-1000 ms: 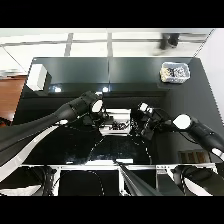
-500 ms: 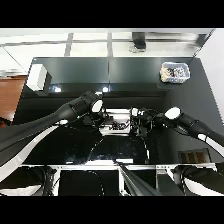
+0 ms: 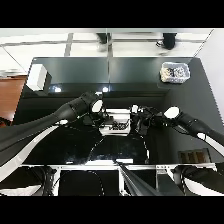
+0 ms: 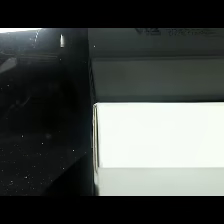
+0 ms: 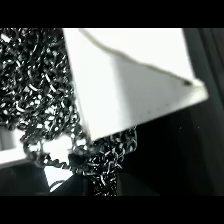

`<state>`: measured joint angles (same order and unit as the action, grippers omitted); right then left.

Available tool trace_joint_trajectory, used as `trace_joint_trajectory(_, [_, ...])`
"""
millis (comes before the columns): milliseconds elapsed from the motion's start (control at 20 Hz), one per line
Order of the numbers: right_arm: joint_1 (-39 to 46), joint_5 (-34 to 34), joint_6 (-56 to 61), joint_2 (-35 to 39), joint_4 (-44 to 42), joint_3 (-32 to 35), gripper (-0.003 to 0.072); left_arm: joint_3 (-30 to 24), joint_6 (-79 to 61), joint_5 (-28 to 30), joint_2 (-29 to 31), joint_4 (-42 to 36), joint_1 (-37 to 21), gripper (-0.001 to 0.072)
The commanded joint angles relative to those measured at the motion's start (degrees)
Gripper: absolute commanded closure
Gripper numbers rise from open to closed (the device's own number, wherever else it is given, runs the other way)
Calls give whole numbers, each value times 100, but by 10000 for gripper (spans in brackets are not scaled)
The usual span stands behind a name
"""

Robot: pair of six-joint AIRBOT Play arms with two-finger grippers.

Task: Fold the box and place the chain.

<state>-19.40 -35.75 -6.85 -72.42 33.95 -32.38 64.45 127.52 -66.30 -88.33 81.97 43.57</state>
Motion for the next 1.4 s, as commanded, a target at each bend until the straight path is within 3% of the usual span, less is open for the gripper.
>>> trace_joint_trajectory(0, [37, -7, 702, 282, 131, -4, 675, 4, 0, 2, 0, 2, -4, 680])
trace_joint_trajectory(150, [284, 68, 2363, 905, 726, -17, 676, 4, 0, 2, -2, 4, -4, 680])
trace_joint_trajectory(300, [555, -667, 3679, 1707, 1241, -105, 676, 4, 0, 2, 0, 2, -4, 680])
trace_joint_trajectory(450, [610, -2063, 4662, 2273, 1043, -476, 676, 4, 0, 0, 0, 2, -4, 680])
trace_joint_trajectory(600, [608, -2813, 5106, 2426, -118, -848, 676, 4, 0, 2, 0, 2, -4, 680])
trace_joint_trajectory(700, [603, -2763, 5104, 2417, -1305, -874, 676, 4, 0, 2, 0, 2, -4, 680])
trace_joint_trajectory(800, [472, -2455, 5101, 2404, -1843, -874, 675, 4, 2, 2, 0, 2, -4, 680])
trace_joint_trajectory(1050, [-166, -1644, 5534, 2124, -1585, -872, 675, 4, 0, 4, -2, 2, -4, 680])
trace_joint_trajectory(1350, [-282, -1650, 6046, 1558, -702, -872, 674, 4, 0, 2, 0, 2, -4, 680])
